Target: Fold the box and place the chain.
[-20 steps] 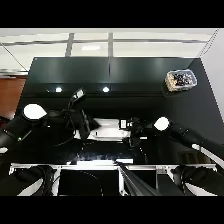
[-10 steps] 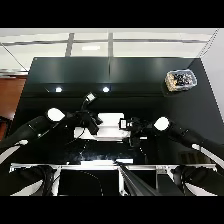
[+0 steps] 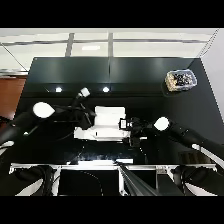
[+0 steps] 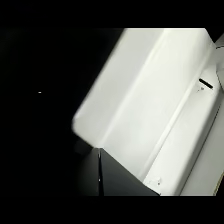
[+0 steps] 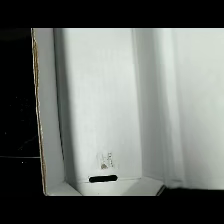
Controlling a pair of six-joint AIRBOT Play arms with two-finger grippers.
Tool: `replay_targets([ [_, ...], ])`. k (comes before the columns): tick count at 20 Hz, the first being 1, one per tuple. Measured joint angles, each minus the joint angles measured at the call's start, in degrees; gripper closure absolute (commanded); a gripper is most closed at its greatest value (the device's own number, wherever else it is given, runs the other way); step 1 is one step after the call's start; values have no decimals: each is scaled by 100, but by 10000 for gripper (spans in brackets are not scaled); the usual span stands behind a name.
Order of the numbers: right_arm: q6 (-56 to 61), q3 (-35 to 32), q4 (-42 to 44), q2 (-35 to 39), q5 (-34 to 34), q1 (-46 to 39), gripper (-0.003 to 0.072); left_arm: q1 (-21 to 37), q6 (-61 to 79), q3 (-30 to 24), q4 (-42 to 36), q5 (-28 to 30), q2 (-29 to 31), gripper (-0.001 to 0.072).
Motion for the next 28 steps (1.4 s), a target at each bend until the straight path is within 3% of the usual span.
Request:
replay_targets([
  [1,0,0,0,0,0,0,250,208,-7,11,74,-201,153,678],
  [2,0,0,0,0,-2,0,249,428,-24,11,116,-501,289,581],
  [3,0,-2,0,0,-2,0,249,612,-24,-2,157,-798,376,235],
  [4,0,-2,0,0,-2,0,249,758,-35,-50,190,-1086,442,-1],
  [7,0,0,0,0,-4,0,249,957,63,-343,411,-1604,549,0],
  [11,0,0,-2,0,-2,0,250,769,1084,-793,496,-1582,557,2],
  [18,-2,0,-4,0,-2,0,249,-179,1996,-1029,365,-363,118,30],
  [19,-2,0,-4,0,-2,0,249,-313,2057,-1032,361,-236,55,112],
  [20,-2,0,-4,0,-2,0,249,-420,2087,-1036,352,-173,4,328],
  [21,-2,0,-7,0,-2,0,250,-507,2122,-1036,350,-101,-31,457],
  [22,-2,0,-7,0,-4,0,249,-579,2162,-1038,348,-76,-57,485],
  [28,-2,0,-9,0,-4,0,249,-741,2203,-1038,282,76,-118,484],
])
